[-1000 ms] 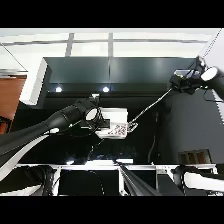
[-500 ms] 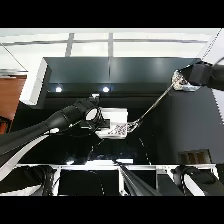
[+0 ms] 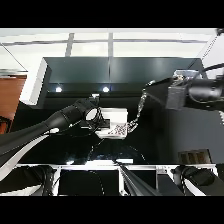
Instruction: Fold the box and place the chain.
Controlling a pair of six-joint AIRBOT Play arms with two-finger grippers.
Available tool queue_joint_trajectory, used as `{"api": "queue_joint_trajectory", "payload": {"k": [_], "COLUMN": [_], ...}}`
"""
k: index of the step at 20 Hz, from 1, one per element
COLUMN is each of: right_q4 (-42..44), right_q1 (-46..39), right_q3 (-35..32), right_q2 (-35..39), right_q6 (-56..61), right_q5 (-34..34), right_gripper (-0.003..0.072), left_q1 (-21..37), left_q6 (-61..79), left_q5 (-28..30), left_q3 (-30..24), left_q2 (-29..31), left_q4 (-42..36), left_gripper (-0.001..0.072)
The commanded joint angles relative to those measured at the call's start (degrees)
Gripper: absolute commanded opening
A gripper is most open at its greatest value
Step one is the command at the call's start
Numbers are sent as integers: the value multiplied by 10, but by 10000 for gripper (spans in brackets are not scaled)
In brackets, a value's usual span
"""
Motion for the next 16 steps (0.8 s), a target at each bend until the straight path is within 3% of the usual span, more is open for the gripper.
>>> {"api": "queue_joint_trajectory", "payload": {"k": [1,5,11,16], "right_q4": [16,16,-20,-47], "right_q1": [52,76,77,77], "right_q3": [1,1,0,-71], "right_q2": [-26,-48,-75,-123], "right_q6": [-7,-13,-8,-8], "right_q5": [-31,-79,-42,-49], "right_gripper": [19,19,19,19], "left_q1": [0,0,0,0], "left_q6": [0,0,0,0], "left_q5": [-1,-1,-1,-2], "left_q3": [0,0,0,0], "left_q2": [0,0,0,0], "left_q4": [0,0,0,0], "left_gripper": [31,31,31,31]}}
